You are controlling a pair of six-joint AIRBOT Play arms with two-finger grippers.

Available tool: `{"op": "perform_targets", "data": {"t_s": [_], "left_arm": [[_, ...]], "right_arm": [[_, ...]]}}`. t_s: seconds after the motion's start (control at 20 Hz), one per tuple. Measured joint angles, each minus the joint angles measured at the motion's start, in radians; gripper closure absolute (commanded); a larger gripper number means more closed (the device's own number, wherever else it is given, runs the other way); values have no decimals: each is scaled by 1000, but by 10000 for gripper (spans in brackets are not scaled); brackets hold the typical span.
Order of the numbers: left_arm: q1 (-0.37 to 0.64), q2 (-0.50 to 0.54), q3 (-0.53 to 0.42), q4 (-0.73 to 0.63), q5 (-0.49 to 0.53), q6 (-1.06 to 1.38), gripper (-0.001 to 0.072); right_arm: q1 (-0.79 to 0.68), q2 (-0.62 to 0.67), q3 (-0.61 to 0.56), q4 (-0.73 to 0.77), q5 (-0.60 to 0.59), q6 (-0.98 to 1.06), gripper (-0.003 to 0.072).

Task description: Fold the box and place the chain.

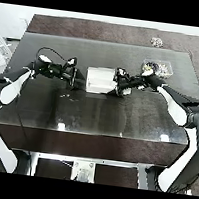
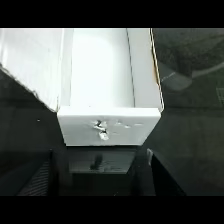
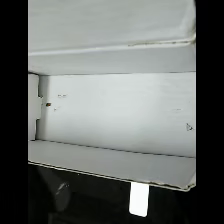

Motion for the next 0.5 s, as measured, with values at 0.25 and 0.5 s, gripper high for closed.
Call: {"op": "perform_targets", "data": {"t_s": [0.25,0.5], "left_arm": [[-2,0,0,-23,-6,0,-11],[-16,-2,0,-37,-1,0,-11]], "right_arm": [[0,0,0,0,0,1,91],[0,0,0,-2,-1,2,90]]}}
